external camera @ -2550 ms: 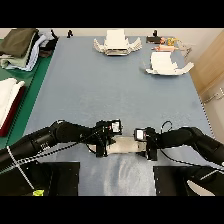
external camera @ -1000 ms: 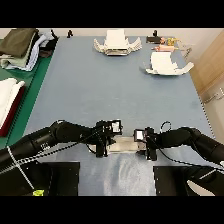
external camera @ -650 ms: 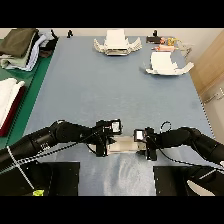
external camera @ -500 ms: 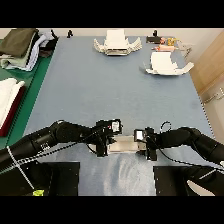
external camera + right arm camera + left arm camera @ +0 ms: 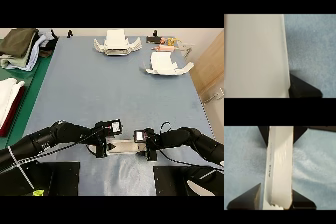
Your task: Fold the box.
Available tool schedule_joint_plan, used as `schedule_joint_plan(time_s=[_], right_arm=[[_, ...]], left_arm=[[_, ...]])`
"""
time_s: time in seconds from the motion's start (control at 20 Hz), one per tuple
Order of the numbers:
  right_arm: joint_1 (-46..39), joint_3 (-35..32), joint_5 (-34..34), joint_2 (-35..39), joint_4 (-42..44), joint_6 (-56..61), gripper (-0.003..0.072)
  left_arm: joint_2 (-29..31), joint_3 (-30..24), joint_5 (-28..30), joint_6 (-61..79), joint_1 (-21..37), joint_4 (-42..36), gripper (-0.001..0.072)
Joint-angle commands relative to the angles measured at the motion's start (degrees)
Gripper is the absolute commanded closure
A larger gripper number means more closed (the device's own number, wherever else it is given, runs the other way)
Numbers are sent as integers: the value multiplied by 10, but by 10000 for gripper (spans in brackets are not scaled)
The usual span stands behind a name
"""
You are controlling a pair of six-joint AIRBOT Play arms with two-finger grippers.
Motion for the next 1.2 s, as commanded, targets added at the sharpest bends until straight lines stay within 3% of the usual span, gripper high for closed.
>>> schedule_joint_plan(time_s=[0.0,0.25,0.35,0.45,0.55,0.8,1.0,1.15], right_arm=[[0,0,3,1,0,1,214],[0,0,3,1,0,1,214],[0,0,3,1,0,1,214],[0,0,3,1,0,1,214],[0,0,3,1,0,1,214],[0,0,3,1,0,1,214],[0,0,3,1,0,1,214],[0,0,3,1,0,1,214]], left_arm=[[19,1,-38,-61,7,28,298],[130,1,-209,-372,57,182,318],[166,1,-283,-442,64,181,693],[176,0,-301,-513,54,122,695],[158,-6,-241,-576,28,24,695],[39,-5,29,-582,-58,-139,695],[-12,2,133,-586,-29,-145,694],[-30,2,139,-593,12,-144,695]])
